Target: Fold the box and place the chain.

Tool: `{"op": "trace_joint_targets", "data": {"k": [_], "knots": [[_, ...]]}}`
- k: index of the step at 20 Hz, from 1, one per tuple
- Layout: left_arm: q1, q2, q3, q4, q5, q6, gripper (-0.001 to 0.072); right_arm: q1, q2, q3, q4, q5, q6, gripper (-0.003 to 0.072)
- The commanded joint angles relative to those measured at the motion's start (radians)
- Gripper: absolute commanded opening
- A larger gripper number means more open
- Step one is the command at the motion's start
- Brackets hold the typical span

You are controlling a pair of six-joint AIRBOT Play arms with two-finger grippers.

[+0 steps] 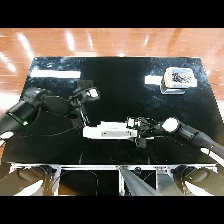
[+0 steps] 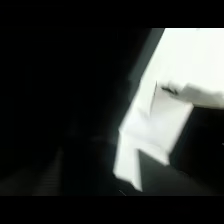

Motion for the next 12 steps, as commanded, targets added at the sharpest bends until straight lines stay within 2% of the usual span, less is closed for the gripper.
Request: {"op": "trace_joint_targets", "data": {"k": [1, 2, 3, 5, 8, 10, 12], "knots": [[0.106, 0.012, -0.008, -0.091, 0.211, -0.114, 0.0174, 0.000, -0.001, -0.001, 0.000, 0.000, 0.000, 0.0509], [0.133, 0.013, -0.014, -0.140, 0.279, -0.103, 0.0013, 0.000, -0.001, -0.001, 0.000, 0.000, 0.000, 0.0509], [0.144, 0.023, -0.024, -0.185, 0.308, -0.102, 0.0013, 0.000, -0.001, -0.001, 0.000, -0.001, 0.000, 0.0509], [0.128, 0.077, -0.060, -0.224, 0.250, -0.102, 0.0012, 0.000, -0.001, -0.001, 0.000, -0.001, 0.000, 0.0509], [0.051, 0.191, -0.178, -0.332, 0.055, -0.101, 0.0012, 0.000, -0.001, -0.001, 0.000, -0.001, 0.000, 0.0509], [-0.066, 0.285, -0.270, -0.393, -0.153, -0.103, 0.0012, 0.000, -0.001, -0.001, 0.001, -0.001, 0.000, 0.0509], [-0.201, 0.348, -0.334, -0.394, -0.365, -0.153, 0.0013, 0.000, -0.001, -0.001, 0.000, 0.000, 0.000, 0.0509]]}}
